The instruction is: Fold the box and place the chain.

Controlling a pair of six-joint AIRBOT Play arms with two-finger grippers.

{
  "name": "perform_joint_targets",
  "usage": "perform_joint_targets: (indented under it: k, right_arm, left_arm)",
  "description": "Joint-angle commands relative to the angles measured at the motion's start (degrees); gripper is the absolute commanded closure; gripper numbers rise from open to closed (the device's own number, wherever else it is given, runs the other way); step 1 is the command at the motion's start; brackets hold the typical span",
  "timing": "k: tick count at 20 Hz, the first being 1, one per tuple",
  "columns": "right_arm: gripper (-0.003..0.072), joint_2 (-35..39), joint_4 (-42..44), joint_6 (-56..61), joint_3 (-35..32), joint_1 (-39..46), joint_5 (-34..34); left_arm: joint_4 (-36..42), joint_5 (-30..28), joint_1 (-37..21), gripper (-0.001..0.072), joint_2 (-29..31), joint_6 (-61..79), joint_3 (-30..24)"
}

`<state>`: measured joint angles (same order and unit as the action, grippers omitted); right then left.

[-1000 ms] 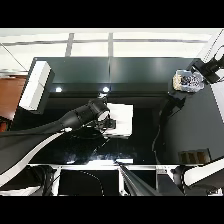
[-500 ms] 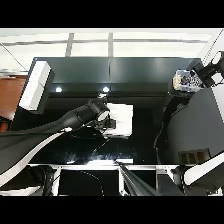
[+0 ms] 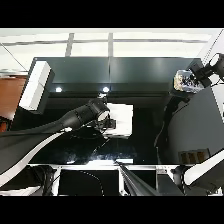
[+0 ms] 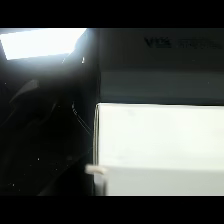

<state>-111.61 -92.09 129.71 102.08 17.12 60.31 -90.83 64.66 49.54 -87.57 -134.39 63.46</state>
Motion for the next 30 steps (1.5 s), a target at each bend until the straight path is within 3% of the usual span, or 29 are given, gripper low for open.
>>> perform_joint_targets:
  k: [1, 5, 18, 24, 30]
  right_arm:
    - [0.0645, 1.64, 0.94, -7.26, 1.29, 0.13, 4.42]
    - [0.0646, 6.56, 0.96, -14.75, 1.29, 0.13, 7.61]
    - [0.0647, 28.20, 3.41, -35.12, 3.78, 0.13, 7.50]
    - [0.0647, 37.46, 21.16, -44.61, 4.50, -0.22, 8.90]
    - [0.0646, 47.60, 30.38, -45.81, 4.44, -2.38, 11.69]
  left_arm:
    - [-0.02, -0.09, 0.02, 0.0679, -0.02, 0.02, 0.00]
    - [-0.04, -0.09, 0.02, 0.0679, -0.02, 0.02, 0.00]
    - [-0.04, -0.09, 0.02, 0.0679, -0.02, 0.02, 0.00]
    - [-0.04, -0.07, 0.02, 0.0679, -0.02, 0.02, 0.00]
    - [-0.07, -0.04, 0.02, 0.0679, -0.02, 0.02, 0.00]
